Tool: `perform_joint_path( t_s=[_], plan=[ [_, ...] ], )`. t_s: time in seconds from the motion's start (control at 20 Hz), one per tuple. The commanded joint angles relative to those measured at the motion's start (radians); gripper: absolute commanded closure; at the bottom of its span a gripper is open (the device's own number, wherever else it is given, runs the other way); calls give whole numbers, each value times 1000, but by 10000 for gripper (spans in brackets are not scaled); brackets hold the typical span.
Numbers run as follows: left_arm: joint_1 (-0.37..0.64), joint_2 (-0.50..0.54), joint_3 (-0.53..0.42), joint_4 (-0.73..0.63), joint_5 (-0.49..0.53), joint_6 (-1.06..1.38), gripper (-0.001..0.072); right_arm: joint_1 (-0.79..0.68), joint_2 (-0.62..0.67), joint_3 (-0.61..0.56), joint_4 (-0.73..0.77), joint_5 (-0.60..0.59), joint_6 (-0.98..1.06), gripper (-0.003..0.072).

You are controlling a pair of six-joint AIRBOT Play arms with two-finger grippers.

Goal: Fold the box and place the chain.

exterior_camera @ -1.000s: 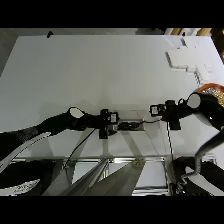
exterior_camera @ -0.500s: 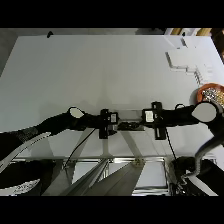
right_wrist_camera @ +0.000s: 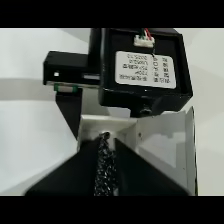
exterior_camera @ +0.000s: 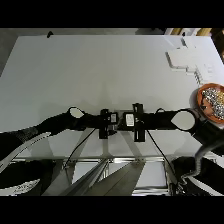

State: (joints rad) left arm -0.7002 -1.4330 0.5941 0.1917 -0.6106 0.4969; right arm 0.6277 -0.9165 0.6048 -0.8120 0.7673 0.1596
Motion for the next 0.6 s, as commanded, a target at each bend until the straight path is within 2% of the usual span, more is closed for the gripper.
perform_joint_path(
  t_s=[0.0,0.15,0.3,0.4,0.55],
  plan=[
    [0,1,0,0,0,0,505,-8,-1,5,-112,-12,69,423],
    [0,1,0,0,0,0,505,-121,114,25,-253,119,69,425],
    [0,1,0,0,0,0,505,-299,195,24,-429,227,66,425],
    [0,1,0,0,0,0,505,-423,185,24,-481,279,-24,426],
    [0,1,0,0,0,0,505,-545,108,24,-494,285,-86,428]
  ],
)
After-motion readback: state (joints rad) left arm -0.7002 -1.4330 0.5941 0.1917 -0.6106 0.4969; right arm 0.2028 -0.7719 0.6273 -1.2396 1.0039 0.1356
